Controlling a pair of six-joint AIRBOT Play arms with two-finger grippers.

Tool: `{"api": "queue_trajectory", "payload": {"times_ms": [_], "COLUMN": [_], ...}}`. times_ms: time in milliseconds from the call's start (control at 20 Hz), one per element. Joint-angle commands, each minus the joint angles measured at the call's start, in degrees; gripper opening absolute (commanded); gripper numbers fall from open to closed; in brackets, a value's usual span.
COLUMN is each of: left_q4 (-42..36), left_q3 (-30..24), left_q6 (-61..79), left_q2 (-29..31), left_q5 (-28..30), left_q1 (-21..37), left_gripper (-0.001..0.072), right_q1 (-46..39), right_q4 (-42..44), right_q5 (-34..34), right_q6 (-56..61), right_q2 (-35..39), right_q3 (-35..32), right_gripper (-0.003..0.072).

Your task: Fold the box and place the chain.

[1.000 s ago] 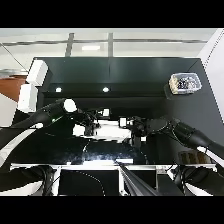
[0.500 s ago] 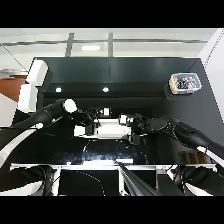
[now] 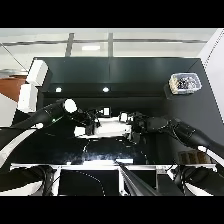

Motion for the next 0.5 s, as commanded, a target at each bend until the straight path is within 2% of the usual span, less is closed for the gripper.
{"api": "queue_trajectory", "payload": {"times_ms": [0,250,450], "left_q4": [0.1,0.1,0.1], "left_q3": [0.1,0.1,0.1], "left_q6": [0.2,0.2,0.2], "left_q2": [0.1,0.1,0.1], "left_q5": [-0.1,-0.1,-0.1], "left_q1": [0.0,0.0,0.0], "left_gripper": [0.0021,0.0021,0.0022], "right_q1": [-2.1,-2.6,-4.7], "right_q4": [-0.2,-0.4,-3.8], "right_q5": [-1.0,-6.0,-8.6], "right_q6": [0.0,0.0,1.8], "right_q2": [0.0,0.6,0.9], "right_q3": [0.1,2.8,3.5], "right_gripper": [0.0709,0.0709,0.0709]}}
